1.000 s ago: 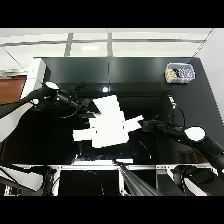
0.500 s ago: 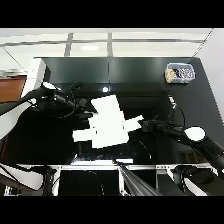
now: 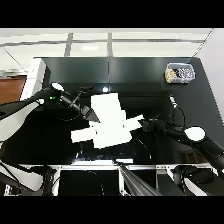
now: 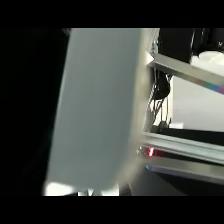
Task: Fold the box and place the chain.
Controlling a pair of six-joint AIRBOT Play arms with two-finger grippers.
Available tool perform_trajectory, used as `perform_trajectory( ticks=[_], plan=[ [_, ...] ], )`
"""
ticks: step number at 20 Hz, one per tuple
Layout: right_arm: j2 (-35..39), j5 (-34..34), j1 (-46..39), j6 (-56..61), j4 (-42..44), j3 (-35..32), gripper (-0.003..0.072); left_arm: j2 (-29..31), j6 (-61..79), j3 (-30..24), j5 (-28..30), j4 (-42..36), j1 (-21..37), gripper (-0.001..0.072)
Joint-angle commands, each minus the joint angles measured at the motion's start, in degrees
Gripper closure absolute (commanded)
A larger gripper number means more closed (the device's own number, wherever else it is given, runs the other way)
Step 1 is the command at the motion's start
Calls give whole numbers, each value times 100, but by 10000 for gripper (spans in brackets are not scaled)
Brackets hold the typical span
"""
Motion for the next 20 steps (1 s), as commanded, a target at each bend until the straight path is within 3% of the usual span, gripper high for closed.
perform_trajectory(
  ticks=[1, 3, 6, 7, 9, 12, 14, 15, 17, 18, 20],
  plan=[
    [2, -11, 4, 0, -20, 0, 669, -7, 221, 50, 44, 50, -39, 436],
    [2, -11, 4, 0, -22, 0, 669, -7, 214, 52, 197, 52, -39, 609],
    [2, -22, 4, -4, -68, 0, 667, -7, 214, 50, 372, 46, -39, 683],
    [2, -98, -4, -17, -192, 2, 569, -4, 201, 50, 345, 26, -46, 684],
    [2, -120, -199, -20, -472, 85, -21, 70, 103, 46, 332, 37, -50, 687],
    [2, 1189, -957, 4, -1797, 750, -18, 542, 50, -20, 455, 225, -50, 687],
    [2, 2214, -1497, -2, -2824, 1388, -18, 1255, 514, -549, 901, 37, -98, 688],
    [2, 2503, -1681, -4, -3281, 1655, -18, 1749, 885, -1049, 1480, -157, -149, 687],
    [2, 2479, -1915, -2, -4140, 2022, -18, 2603, 1602, -1919, 2865, 33, -382, 685],
    [4, 2258, -1978, -2, -4389, 2074, -18, 2848, 2367, -2184, 3193, 125, -509, 683],
    [2, 1631, -2011, 11, -4317, 2074, -18, 2979, 4100, -2352, 3254, 120, -743, 683]
  ],
)
